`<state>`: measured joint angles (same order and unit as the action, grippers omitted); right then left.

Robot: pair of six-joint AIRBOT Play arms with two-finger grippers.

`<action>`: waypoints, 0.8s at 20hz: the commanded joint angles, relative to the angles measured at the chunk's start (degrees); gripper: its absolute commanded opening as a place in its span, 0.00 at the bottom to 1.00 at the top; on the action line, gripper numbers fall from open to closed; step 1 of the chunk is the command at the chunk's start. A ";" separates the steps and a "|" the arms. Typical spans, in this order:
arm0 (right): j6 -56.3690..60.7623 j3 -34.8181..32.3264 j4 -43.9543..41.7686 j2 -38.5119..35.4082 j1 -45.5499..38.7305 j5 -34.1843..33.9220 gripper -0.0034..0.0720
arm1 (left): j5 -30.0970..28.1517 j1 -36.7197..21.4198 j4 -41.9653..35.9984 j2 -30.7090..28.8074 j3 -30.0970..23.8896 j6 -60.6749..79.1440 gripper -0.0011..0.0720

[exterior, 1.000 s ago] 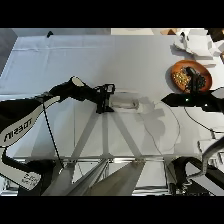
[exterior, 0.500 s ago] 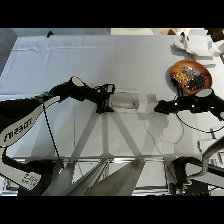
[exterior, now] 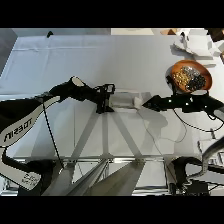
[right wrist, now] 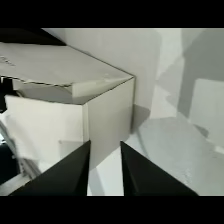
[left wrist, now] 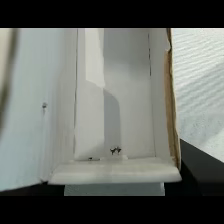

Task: Fold the box and place the chain.

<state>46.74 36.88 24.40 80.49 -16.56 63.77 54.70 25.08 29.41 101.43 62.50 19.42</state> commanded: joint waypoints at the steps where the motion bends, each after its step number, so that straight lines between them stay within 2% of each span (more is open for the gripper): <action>1: -0.72 -0.02 -2.89 0.11 0.35 1.57 0.36 | -0.02 0.02 0.00 -0.02 -0.02 0.02 0.27; 4: -0.76 -0.02 -3.48 0.11 2.19 1.25 0.38 | -0.02 0.02 0.00 0.00 -0.02 0.02 0.27; 8: -0.76 -0.02 -3.93 0.11 5.31 -1.55 0.55 | -0.02 0.02 0.00 0.00 -0.04 0.02 0.27; 11: -0.74 -0.02 -5.68 -0.09 6.82 -3.37 0.55 | -0.02 0.02 0.00 -0.02 -0.02 0.02 0.27; 12: -0.79 0.00 -5.55 -0.26 7.50 -3.91 0.60 | -0.02 0.02 0.00 0.00 -0.02 0.02 0.27; 16: -0.72 0.02 -1.51 -2.43 10.40 -11.19 0.60 | -0.02 0.02 0.00 0.00 -0.04 0.02 0.27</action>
<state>46.00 36.86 21.17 79.31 -8.03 57.47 54.70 25.08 29.41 101.43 62.50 19.40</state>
